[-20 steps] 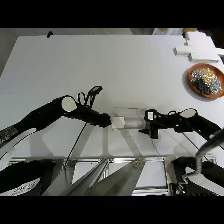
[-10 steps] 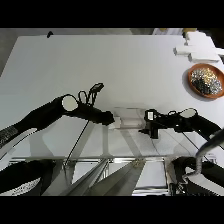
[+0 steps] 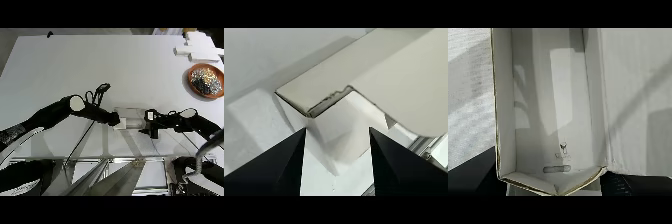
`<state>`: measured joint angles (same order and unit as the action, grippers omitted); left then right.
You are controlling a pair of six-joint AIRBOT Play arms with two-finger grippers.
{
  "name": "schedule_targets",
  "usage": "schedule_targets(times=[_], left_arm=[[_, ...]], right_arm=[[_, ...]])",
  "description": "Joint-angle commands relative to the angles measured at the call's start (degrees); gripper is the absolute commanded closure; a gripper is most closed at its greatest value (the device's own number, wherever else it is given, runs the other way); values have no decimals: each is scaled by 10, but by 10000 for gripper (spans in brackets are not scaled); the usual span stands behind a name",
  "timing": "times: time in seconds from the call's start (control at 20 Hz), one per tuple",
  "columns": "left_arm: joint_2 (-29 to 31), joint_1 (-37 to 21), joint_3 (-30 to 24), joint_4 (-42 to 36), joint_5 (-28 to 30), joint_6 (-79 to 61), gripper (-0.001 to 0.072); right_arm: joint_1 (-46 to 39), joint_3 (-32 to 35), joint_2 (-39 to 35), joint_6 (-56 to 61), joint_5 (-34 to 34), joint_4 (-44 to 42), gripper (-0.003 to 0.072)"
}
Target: Fold the box and place the chain.
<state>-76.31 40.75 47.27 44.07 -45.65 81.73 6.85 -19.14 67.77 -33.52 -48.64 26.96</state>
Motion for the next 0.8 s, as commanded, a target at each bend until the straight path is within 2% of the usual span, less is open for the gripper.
schedule_targets(times=[0.0,0.2,0.45,0.75], left_arm=[[-3,14,8,24,2,37,269],[-3,23,9,55,9,80,269],[-9,40,29,137,6,174,271],[-50,70,81,153,-22,203,273]], right_arm=[[0,0,0,0,0,0,242],[0,0,0,0,0,0,242],[0,0,0,0,0,0,242],[0,0,0,0,0,0,242]])
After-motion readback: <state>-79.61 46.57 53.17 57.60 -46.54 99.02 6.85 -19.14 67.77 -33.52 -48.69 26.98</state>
